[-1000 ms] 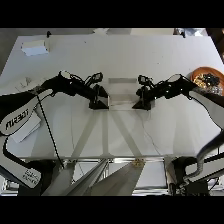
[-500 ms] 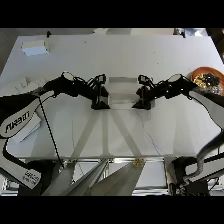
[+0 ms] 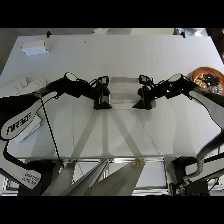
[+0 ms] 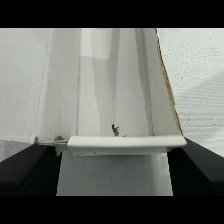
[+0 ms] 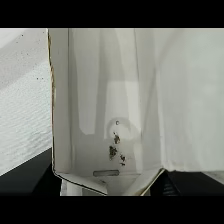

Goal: Fold the box and place the chain.

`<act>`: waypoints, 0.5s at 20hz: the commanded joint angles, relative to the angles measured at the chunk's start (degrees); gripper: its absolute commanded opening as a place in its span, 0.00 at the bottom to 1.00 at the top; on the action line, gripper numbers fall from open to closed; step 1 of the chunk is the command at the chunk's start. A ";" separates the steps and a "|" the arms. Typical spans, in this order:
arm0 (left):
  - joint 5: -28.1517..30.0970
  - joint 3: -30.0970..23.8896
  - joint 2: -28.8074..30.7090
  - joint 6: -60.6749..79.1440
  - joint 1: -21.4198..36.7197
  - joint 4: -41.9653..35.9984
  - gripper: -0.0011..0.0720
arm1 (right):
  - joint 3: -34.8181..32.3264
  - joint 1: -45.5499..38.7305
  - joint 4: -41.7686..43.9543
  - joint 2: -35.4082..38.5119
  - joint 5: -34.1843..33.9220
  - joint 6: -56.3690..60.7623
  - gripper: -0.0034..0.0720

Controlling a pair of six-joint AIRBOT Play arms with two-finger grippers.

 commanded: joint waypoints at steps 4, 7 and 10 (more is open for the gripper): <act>-0.33 -0.02 0.02 0.59 -0.15 -0.15 0.60 | 0.00 0.07 0.15 -0.02 -0.02 0.00 0.43; -0.37 -0.02 0.02 0.57 -0.15 -0.13 0.40 | 0.00 0.07 0.15 -0.02 -0.02 0.00 0.43; -0.37 -0.02 0.02 0.57 -0.15 -0.13 0.40 | 0.00 0.07 0.15 -0.02 -0.02 0.00 0.43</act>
